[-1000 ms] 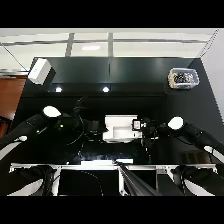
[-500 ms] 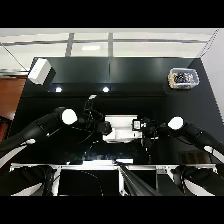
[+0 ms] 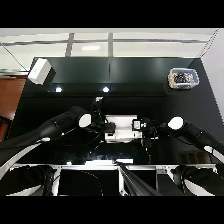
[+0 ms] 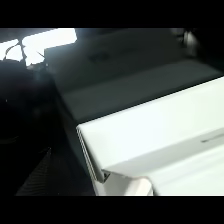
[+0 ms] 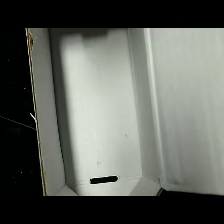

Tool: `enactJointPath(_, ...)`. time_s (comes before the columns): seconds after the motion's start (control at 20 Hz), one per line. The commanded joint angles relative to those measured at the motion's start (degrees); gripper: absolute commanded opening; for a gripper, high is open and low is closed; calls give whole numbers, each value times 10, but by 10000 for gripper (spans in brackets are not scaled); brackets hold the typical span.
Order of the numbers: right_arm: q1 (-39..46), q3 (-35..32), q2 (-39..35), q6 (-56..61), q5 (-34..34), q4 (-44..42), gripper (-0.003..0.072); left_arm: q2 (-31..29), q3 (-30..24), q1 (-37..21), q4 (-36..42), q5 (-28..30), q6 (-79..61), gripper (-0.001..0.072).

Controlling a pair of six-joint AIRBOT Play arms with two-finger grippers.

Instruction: Fold the box and place the chain.

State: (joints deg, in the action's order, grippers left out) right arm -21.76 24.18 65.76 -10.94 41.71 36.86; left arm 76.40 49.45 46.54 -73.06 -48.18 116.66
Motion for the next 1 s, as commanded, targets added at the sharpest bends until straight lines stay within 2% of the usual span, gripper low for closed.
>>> enactJointPath(0.0,0,0,0,0,0,0,190,30,46,28,-88,-92,99,673)
enactJointPath(0.2,0,0,0,0,0,0,189,79,101,56,-125,-155,135,662)
enactJointPath(0.3,0,0,0,0,0,0,190,97,124,68,-124,-160,146,477)
enactJointPath(0.95,0,0,0,0,0,0,189,101,138,78,-145,-170,242,477)
